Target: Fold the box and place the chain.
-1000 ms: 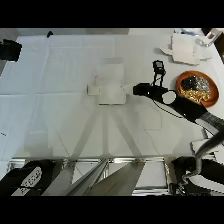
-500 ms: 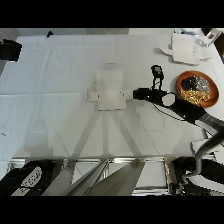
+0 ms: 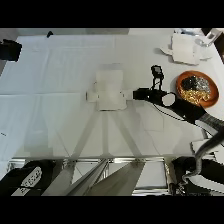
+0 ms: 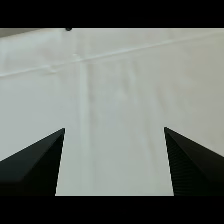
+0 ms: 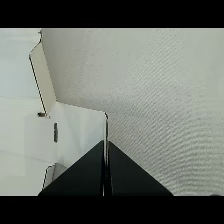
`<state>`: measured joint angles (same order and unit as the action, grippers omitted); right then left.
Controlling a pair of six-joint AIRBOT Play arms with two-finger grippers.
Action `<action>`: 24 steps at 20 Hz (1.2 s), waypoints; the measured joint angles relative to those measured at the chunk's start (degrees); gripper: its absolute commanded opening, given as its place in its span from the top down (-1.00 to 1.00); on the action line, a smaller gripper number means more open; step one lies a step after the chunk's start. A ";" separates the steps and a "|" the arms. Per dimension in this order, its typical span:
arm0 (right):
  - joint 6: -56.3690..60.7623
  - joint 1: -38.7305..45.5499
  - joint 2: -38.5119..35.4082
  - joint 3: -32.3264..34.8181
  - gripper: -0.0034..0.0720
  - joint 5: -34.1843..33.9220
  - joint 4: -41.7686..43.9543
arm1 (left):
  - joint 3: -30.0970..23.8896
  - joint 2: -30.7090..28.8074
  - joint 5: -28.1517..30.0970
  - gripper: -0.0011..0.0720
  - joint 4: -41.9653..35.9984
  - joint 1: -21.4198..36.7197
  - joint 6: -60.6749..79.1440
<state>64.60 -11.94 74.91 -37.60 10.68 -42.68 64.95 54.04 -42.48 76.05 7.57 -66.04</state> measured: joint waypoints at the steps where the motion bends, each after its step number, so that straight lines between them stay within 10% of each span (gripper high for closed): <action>1: 0.00 0.00 0.00 0.00 0.87 0.02 0.00 | 0.00 0.02 0.13 -0.93 -1.22 0.00 -0.02; 12: 0.00 0.00 0.00 0.00 0.87 0.04 0.00 | 0.07 4.90 -3.41 -0.93 -11.87 -7.19 6.99; 24: -0.02 0.00 0.00 0.02 0.87 0.02 0.00 | 20.44 41.57 -23.06 -0.93 -23.82 -15.65 21.14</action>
<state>64.58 -11.94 74.91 -37.58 10.70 -42.68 85.38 95.61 -65.54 52.23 -8.08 -44.91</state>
